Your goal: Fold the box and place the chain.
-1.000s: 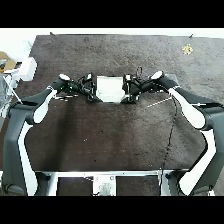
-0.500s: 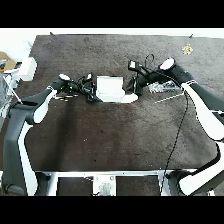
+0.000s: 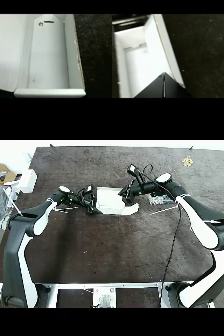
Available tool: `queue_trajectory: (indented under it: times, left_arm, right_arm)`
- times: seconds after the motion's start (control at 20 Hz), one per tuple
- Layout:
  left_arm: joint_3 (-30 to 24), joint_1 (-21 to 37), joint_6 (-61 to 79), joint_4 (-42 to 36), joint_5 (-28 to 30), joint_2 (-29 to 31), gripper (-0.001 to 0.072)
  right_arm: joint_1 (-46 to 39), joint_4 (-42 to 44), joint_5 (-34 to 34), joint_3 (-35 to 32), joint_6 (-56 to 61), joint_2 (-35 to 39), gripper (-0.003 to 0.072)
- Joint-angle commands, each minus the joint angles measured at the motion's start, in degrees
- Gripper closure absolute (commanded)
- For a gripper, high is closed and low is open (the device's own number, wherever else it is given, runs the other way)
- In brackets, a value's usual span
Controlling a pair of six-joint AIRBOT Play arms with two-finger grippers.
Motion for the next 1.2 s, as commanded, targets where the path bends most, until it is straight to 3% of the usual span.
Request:
queue_trajectory:
  times: [0.0, 0.35, 0.65, 0.8, 0.9, 1.0, 1.05, 1.15]
  left_arm:
    - [0.0, 0.0, 0.0, 0.0, 0.0, 0.0, 0.0357]
    - [0.0, 0.0, 0.0, 0.0, 0.0, 0.0, 0.0357]
    - [0.0, 0.0, 0.0, 0.0, 0.0, 0.0, 0.0357]
    - [0.0, 0.0, 0.0, 0.0, 0.0, 0.0, 0.0357]
    - [0.0, 0.0, 0.0, 0.0, 0.0, 0.0, 0.0357]
    - [0.0, 0.0, 0.0, 0.0, 0.0, 0.0, 0.0356]
    - [0.0, 0.0, 0.0, 0.0, 0.0, 0.0, 0.0357]
    - [0.0, 0.0, 0.0, 0.0, 0.0, 0.0, 0.0357]
  right_arm:
    - [-0.3, 1.3, -7.2, 0.0, -0.5, -2.8, 0.0687]
    - [-0.5, 0.4, -0.2, 0.0, -3.8, -6.3, 0.0687]
    - [-0.7, 2.2, -1.7, 0.1, -6.8, -5.5, 0.0687]
    - [-1.7, 2.6, -4.6, 0.1, -6.7, -1.5, 0.0687]
    - [-3.2, 1.6, -1.3, 0.1, -6.5, 2.8, 0.0685]
    - [-3.7, -7.3, 5.0, 0.1, -5.6, 7.8, 0.0684]
    - [-3.2, -12.9, 6.3, 0.1, -2.2, 9.5, 0.0666]
    - [-1.6, -23.5, 8.5, -0.2, 1.3, 11.3, 0.0385]
